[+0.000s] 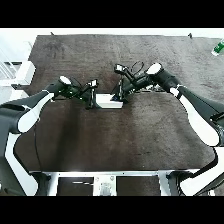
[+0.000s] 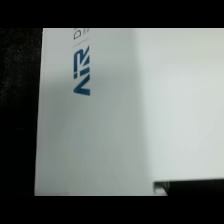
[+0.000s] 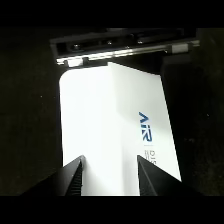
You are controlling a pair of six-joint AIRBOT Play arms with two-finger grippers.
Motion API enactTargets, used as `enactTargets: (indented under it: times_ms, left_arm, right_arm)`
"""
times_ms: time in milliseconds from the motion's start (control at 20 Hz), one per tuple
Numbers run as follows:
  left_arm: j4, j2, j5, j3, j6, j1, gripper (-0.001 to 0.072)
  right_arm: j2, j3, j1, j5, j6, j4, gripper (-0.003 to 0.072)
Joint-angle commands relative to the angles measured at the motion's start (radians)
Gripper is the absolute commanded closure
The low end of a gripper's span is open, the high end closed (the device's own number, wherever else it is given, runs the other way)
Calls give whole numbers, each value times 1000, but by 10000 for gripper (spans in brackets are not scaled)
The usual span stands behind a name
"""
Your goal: Fold the box and place the chain.
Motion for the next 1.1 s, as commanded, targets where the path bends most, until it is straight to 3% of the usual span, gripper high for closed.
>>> enactTargets:
  times_ms: [0, 150, 300, 450, 600, 1050]
  left_arm:
    - [0, 0, 0, 0, 1, 0, 182]
    - [0, 0, 0, 0, 0, 0, 182]
    - [0, 0, 0, 0, 0, 0, 182]
    - [0, 0, 0, 0, 0, 0, 182]
    - [0, 0, 1, 0, 1, 0, 182]
    - [2, 0, 0, 0, 0, 0, 182]
  right_arm:
    - [0, -19, 2, -27, -50, 31, 312]
    - [0, -19, 2, -27, -63, 27, 375]
    - [-2, -21, 4, -25, -65, 11, 385]
    - [-2, -27, 21, -26, -80, -16, 382]
    - [-2, -28, 41, -61, -79, -84, 308]
    - [-2, -27, 46, -179, -76, -93, 307]
